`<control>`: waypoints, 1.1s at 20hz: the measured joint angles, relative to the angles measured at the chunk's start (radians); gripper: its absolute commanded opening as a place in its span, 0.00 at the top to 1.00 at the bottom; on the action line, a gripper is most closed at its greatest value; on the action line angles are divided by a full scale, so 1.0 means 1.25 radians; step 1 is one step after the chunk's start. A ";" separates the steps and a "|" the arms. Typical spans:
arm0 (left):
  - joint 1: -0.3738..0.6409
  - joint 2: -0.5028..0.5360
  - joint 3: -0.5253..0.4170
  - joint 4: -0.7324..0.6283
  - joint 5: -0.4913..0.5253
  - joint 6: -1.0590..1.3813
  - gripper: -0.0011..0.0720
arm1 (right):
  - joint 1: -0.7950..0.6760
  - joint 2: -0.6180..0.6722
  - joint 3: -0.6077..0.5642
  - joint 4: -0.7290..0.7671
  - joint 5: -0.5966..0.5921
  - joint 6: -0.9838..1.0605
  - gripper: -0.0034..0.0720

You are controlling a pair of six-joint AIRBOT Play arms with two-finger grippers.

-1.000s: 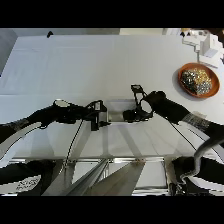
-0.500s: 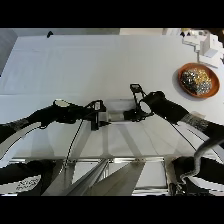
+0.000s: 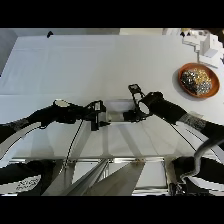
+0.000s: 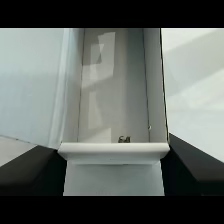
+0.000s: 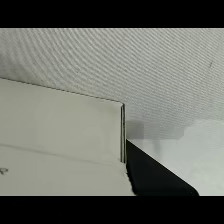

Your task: Fold the box and place the chain.

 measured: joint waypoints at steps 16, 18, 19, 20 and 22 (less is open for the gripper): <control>-0.001 0.000 0.000 -0.004 0.002 -0.004 0.80 | -0.008 0.072 -0.001 -0.004 0.002 -0.053 0.50; -0.001 0.000 0.000 -0.004 0.002 -0.004 0.80 | -0.022 0.113 -0.001 -0.007 0.020 -0.085 0.50; -0.001 0.000 0.000 -0.002 0.001 -0.004 0.80 | -0.032 0.136 -0.001 -0.007 0.032 -0.105 0.50; -0.001 0.000 0.000 -0.002 0.001 -0.004 0.80 | -0.042 0.159 -0.001 -0.008 0.046 -0.124 0.50; -0.001 0.000 0.000 -0.002 0.001 -0.004 0.80 | -0.067 0.212 -0.001 -0.009 0.082 -0.171 0.59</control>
